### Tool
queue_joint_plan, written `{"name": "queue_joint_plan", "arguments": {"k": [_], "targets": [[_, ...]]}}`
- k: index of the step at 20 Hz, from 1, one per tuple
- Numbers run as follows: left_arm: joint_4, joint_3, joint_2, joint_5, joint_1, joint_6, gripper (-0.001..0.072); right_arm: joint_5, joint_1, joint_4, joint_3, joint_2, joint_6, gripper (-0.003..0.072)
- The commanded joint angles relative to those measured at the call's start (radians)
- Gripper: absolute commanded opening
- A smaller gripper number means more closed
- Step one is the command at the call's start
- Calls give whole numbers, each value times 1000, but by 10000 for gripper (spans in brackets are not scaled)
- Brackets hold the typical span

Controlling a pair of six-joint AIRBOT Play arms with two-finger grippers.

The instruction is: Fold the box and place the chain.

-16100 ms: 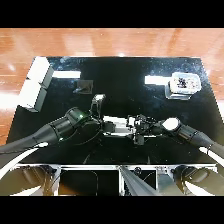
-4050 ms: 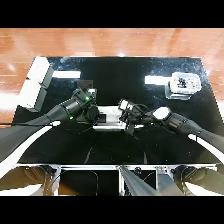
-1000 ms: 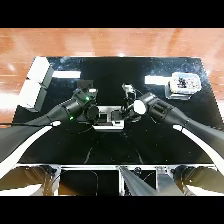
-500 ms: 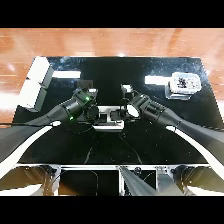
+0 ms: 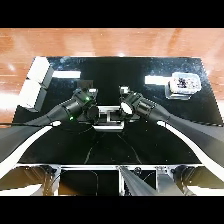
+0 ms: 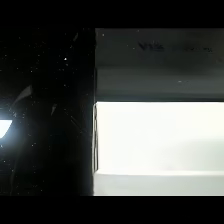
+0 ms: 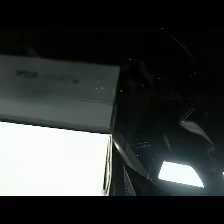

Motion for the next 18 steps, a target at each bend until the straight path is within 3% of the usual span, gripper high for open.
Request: {"name": "queue_joint_plan", "arguments": {"k": [1, 8, 9, 10, 18], "targets": [[0, 0, 0, 2, 0, 0, 20, 35, 0, -2, 11, -27, 2, 315], [0, 0, 0, 1, 0, 0, 20, 33, 0, -1, 15, -51, -1, 315], [0, 0, 0, 2, 0, 0, 20, 33, 0, -1, 15, -51, -8, 219], [0, 0, 0, 2, 0, 0, 19, 29, 0, 13, 15, -51, -43, 42], [-3, 0, 0, 2, 0, 0, 19, 31, 0, 33, 16, -49, -59, 35]]}}
